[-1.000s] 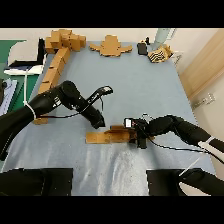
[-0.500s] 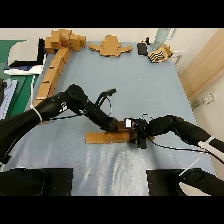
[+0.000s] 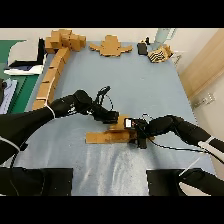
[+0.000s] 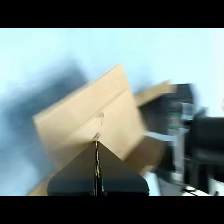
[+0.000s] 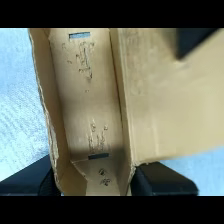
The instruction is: Fold the box.
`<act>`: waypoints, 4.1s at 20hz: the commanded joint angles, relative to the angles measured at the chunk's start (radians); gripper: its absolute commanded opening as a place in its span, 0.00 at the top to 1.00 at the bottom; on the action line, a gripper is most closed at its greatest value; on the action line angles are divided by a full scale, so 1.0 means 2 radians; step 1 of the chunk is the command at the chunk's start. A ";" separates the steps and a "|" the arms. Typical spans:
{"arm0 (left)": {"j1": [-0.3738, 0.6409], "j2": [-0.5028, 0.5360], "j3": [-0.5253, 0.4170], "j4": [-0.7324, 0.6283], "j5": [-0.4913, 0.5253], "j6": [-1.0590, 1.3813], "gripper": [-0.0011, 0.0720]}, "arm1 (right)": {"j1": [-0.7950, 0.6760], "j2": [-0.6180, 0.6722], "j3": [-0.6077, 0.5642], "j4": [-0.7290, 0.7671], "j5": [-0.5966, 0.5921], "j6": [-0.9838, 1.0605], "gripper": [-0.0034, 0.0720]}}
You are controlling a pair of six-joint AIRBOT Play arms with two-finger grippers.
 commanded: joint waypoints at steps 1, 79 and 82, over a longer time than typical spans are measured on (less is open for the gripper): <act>0.000 -0.014 0.003 0.059 -0.018 -0.048 0.97 | 0.000 0.000 0.000 0.000 0.000 0.000 0.29; -0.074 0.115 -0.197 -0.135 0.153 0.700 0.33 | 0.000 0.000 0.000 -0.006 0.000 0.000 0.29; -0.074 0.115 -0.197 -0.135 0.153 0.700 0.33 | 0.000 0.000 0.000 -0.006 0.000 0.000 0.29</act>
